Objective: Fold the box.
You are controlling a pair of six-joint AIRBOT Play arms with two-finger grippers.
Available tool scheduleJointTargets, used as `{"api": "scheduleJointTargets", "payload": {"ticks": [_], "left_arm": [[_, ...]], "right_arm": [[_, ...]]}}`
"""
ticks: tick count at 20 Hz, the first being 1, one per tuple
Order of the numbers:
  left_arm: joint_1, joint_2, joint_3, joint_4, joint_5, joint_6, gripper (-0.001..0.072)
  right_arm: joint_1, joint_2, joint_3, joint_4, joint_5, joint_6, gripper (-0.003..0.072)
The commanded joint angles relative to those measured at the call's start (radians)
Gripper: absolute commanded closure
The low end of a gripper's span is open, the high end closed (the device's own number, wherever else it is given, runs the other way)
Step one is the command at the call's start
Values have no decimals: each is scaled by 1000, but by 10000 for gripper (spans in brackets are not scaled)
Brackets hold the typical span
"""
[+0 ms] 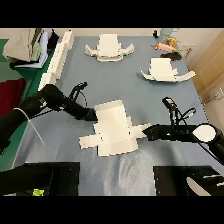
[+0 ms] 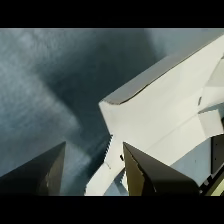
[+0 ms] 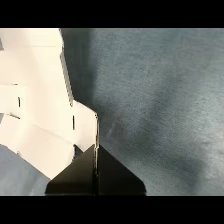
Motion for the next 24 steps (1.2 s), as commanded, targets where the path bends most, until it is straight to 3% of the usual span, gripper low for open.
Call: {"api": "scheduleJointTargets", "payload": {"ticks": [1, 6, 10, 15, 16, 17, 24], "left_arm": [[0, -115, 61, -187, 39, 198, 185], [0, -228, 95, -249, -43, 276, 185], [0, -237, 96, -252, -68, 310, 185], [-2, -237, 96, -261, -171, 407, 190], [-2, -237, 96, -260, -188, 417, 355], [-2, -237, 96, -261, -203, 439, 457], [-17, -242, 102, -318, -218, 491, 472]], "right_arm": [[2, 2, -1, -7, 3, 5, 683], [2, 2, -48, -3, -21, 6, 683], [2, 2, -60, -3, -25, 6, 683], [2, 2, -60, -4, -41, 6, 683], [2, 2, -60, -4, -41, 6, 683], [2, 2, -60, -4, -41, 6, 682], [2, 2, -60, -4, -40, 6, 682]]}}
